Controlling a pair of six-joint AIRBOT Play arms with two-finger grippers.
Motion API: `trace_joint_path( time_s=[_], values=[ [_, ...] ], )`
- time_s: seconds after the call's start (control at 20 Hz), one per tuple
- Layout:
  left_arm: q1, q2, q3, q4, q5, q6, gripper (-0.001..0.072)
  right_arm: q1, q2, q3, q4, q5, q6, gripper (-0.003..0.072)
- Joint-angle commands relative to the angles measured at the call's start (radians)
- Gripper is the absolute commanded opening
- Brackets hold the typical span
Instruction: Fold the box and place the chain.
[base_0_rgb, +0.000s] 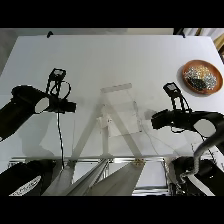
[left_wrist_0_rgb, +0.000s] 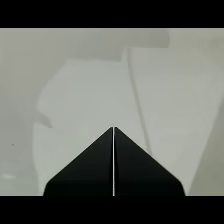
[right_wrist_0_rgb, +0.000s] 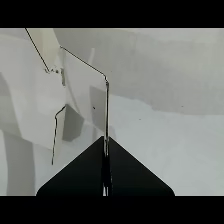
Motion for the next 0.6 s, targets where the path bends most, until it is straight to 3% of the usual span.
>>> trace_joint_path(
  time_s=[0.0,0.05,0.15,0.2,0.25,0.3,0.4,0.55],
  values=[
    [0.001,0.0,0.0,0.02,-0.056,0.043,0.0011,0.001,0.001,0.0,0.001,-0.001,0.001,0.0014],
    [0.001,0.0,0.0,0.018,-0.033,0.044,0.0013,0.001,0.001,0.0,0.002,0.0,0.001,0.0014],
    [0.001,0.0,0.0,-0.024,0.018,0.098,0.014,0.001,0.001,0.0,0.002,0.0,0.001,0.0014],
    [0.001,0.0,0.0,-0.081,0.052,0.177,0.015,0.001,0.001,0.0,0.002,0.0,0.001,0.0014],
    [0.001,0.0,0.0,-0.181,0.098,0.307,0.0228,0.001,0.001,0.0,0.002,0.0,0.001,0.0014],
    [0.001,0.0,0.0,-0.305,0.143,0.462,0.0257,0.001,0.001,0.0,0.005,0.0,0.001,0.0014],
    [0.008,-0.008,0.0,-0.583,0.197,0.806,0.0257,0.001,0.001,0.0,0.008,0.0,0.0,0.0014],
    [0.092,-0.077,0.0,-0.935,0.161,1.139,0.026,0.001,0.001,0.0,0.009,0.0,0.0,0.0015]
  ],
)
